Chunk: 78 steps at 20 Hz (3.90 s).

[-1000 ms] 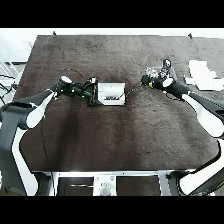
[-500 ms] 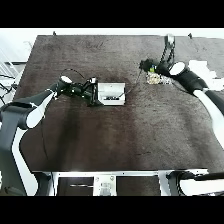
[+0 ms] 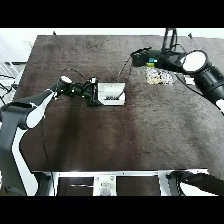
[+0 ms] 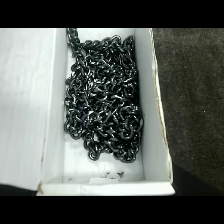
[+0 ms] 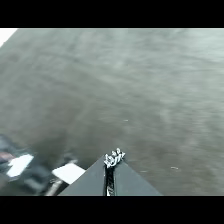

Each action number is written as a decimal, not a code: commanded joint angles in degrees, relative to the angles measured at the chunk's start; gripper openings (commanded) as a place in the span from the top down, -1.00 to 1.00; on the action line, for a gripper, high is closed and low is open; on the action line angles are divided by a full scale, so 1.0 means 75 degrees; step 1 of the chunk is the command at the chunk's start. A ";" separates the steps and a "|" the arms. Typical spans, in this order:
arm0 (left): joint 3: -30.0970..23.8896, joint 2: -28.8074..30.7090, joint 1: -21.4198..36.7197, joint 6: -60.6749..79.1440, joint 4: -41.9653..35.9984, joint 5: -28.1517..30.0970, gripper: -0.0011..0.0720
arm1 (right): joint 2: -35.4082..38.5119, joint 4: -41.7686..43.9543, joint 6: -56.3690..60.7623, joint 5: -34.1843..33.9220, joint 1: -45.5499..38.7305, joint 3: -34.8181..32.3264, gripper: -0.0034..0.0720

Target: Fold the box and place the chain.

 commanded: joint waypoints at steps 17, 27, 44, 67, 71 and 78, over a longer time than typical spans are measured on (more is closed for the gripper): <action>0.0003 0.0000 0.0003 0.0000 0.0003 0.0000 -0.17 | 0.0128 0.0000 -0.0003 0.0507 0.1367 -0.0137 0.87; 0.0003 0.0000 0.0003 0.0000 0.0000 0.0000 -0.17 | -0.0070 0.0003 -0.0006 -0.1673 0.1367 -0.2500 0.87; 0.0003 0.0000 0.0003 0.0000 0.0003 0.0003 -0.17 | 0.0207 0.0595 -0.0434 -0.2276 0.1367 -0.2250 0.88; 0.0003 0.0000 0.0003 0.0000 0.0003 0.0009 -0.17 | 0.0376 0.0813 -0.3480 -0.0621 -0.0731 -0.1661 -0.07; 0.0003 0.0000 0.0003 0.0000 0.0003 0.0003 -0.17 | -0.1134 0.2600 -0.5677 0.0746 -0.1504 -0.0647 -0.06; 0.0003 0.0000 0.0003 0.0000 0.0003 0.0003 -0.17 | -0.3401 0.3034 -0.6633 0.2804 -0.1629 0.1346 -0.06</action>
